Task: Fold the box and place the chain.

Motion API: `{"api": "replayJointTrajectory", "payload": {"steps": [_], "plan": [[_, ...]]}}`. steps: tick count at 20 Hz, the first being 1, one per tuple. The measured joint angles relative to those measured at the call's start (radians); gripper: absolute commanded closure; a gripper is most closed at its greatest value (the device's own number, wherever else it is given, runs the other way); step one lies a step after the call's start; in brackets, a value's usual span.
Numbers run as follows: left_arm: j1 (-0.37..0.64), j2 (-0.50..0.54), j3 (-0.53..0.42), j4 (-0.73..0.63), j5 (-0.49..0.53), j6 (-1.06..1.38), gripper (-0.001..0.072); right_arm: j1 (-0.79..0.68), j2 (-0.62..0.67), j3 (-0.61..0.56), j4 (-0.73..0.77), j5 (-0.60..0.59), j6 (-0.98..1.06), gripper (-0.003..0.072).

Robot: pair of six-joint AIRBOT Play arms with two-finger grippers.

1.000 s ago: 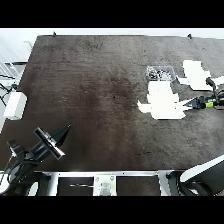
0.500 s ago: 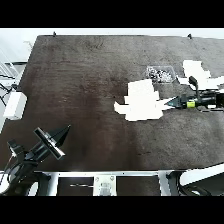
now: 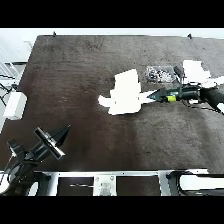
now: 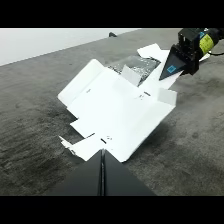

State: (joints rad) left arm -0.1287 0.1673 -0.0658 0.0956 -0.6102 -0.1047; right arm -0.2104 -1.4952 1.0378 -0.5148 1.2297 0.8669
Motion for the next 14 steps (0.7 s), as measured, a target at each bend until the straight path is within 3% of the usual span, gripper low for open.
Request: {"api": "replayJointTrajectory", "payload": {"steps": [7,8,9,10,14], "plan": [[0.000,0.000,0.000,-0.004,0.029,0.000,0.0690,0.113,0.011,-0.006,0.015,-0.137,0.048,0.0679],[0.000,0.000,0.000,-0.007,0.030,0.000,0.0605,0.127,0.011,-0.006,0.016,-0.159,0.053,0.0679],[0.000,0.000,0.000,-0.010,0.038,0.001,0.0295,0.141,0.011,-0.007,0.018,-0.180,0.059,0.0679],[0.000,0.000,0.000,-0.015,0.056,0.000,0.0149,0.155,0.011,-0.007,0.017,-0.207,0.064,0.0679],[0.000,0.000,0.003,-0.076,0.192,-0.002,0.0150,0.213,0.001,-0.007,0.018,-0.311,0.065,0.0678]]}}
